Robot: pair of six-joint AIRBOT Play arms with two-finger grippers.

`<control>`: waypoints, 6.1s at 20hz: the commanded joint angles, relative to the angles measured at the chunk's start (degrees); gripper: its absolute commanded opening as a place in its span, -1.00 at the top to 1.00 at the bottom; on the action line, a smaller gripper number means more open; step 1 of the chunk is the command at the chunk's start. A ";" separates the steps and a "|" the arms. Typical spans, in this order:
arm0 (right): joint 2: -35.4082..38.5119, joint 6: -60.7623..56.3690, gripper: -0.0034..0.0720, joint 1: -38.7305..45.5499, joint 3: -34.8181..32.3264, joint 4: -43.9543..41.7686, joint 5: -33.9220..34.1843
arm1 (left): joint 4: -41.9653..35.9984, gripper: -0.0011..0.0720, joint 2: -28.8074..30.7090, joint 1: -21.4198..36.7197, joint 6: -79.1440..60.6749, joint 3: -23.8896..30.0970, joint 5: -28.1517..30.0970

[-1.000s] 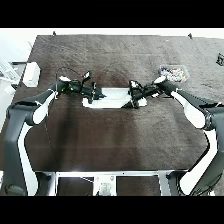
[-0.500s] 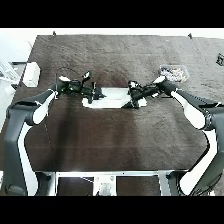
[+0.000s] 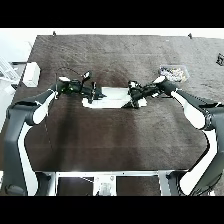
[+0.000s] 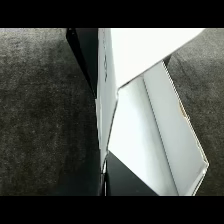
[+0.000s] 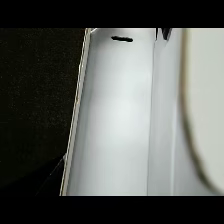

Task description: Fold the box and place the chain.

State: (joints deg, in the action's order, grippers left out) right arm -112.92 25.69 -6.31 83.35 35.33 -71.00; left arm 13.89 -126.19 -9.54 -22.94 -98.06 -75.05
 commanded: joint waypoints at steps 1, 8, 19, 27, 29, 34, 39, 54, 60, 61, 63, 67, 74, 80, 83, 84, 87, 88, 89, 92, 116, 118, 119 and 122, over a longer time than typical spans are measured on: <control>-0.04 0.02 -0.65 0.02 0.02 0.02 -0.02 | -1.05 0.91 0.02 0.02 0.15 -0.04 0.07; -0.04 0.02 -0.65 0.02 0.02 0.02 -0.04 | -1.11 0.91 0.02 0.02 0.46 -0.04 0.02; -0.04 0.02 -0.65 0.02 0.00 0.00 -0.02 | -2.32 -0.05 0.02 0.02 0.42 -0.04 0.28; -0.04 0.02 -0.65 0.02 0.00 0.00 -0.02 | -1.57 -1.00 2.05 1.75 3.06 -0.04 -0.59; -0.04 0.02 -0.65 0.02 0.00 0.02 -0.02 | -0.98 -1.00 3.10 2.73 4.98 -0.04 -2.36; -0.04 0.02 -0.65 0.02 0.00 0.02 -0.02 | 3.63 -0.97 5.86 5.16 6.69 -0.04 -6.75; -0.04 0.02 -0.65 0.02 0.00 0.02 -0.02 | 3.82 0.80 10.49 9.38 6.95 -0.22 -14.47; -0.04 0.04 -0.65 0.00 0.00 -0.17 -0.02 | -2.78 0.93 39.87 -1.86 -5.25 32.02 10.16; -0.04 0.02 -0.65 -0.04 0.00 -0.20 -0.02 | -2.82 0.92 42.80 -5.05 -6.91 42.16 17.05; -0.04 0.04 -0.65 -0.04 0.00 -0.17 -0.02 | -4.39 0.93 41.88 -5.03 -6.91 42.10 19.96; -0.04 0.04 -0.65 -0.04 0.00 -0.17 -0.02 | -9.07 0.92 39.12 -5.05 -8.81 41.88 24.85; -0.04 0.04 -0.65 -0.04 0.00 -0.17 -0.02 | -9.53 0.92 31.67 -5.05 -8.85 35.04 23.87; -0.04 0.04 -0.65 -0.04 0.00 -0.17 -0.02 | -9.62 0.92 21.66 -5.05 -5.38 19.85 23.08; -0.04 0.04 -0.65 -0.04 0.00 -0.17 -0.02 | -9.57 0.92 18.69 -5.05 -4.00 17.51 25.09; -0.04 0.04 -0.65 -0.04 0.00 -0.17 -0.02 | -9.35 0.92 17.92 -5.05 -2.47 17.51 25.42; -0.04 0.04 -0.65 -0.04 0.00 -0.17 -0.02 | -9.07 0.92 17.70 -5.05 -2.27 17.53 25.62; -0.04 0.04 -0.65 -0.04 0.00 -0.17 -0.02 | -8.44 0.92 17.57 -5.05 -1.03 17.53 26.18; -0.04 0.04 -0.65 -0.04 0.00 -0.17 -0.02 | -7.85 0.92 17.55 -5.05 -0.59 17.53 26.18; -0.04 0.04 -0.65 -0.04 0.00 -0.20 -0.02 | -7.50 0.92 17.33 -5.05 0.28 17.53 26.18; -0.04 0.04 -0.65 -0.04 0.00 -0.20 -0.02 | -5.14 0.92 17.03 -5.11 1.75 17.64 26.25; -0.04 0.04 -0.65 -0.04 0.00 -0.20 -0.02 | -1.38 0.92 19.54 -5.31 1.81 16.94 26.88; -0.04 0.04 -0.65 -0.07 0.00 -0.17 -0.02 | -0.61 0.93 22.18 -3.82 1.60 16.94 24.48; -0.04 0.04 -0.65 -0.04 0.00 -0.17 -0.02 | 0.22 0.93 23.50 -2.89 1.68 16.96 22.71; -0.04 0.04 -0.65 -0.04 0.00 -0.17 0.00 | 3.45 0.92 27.67 0.15 2.14 16.98 16.76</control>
State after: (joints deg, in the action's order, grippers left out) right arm -112.99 25.89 -6.33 83.33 35.22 -70.89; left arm 14.74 -101.80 -11.70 -20.86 -81.03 -53.04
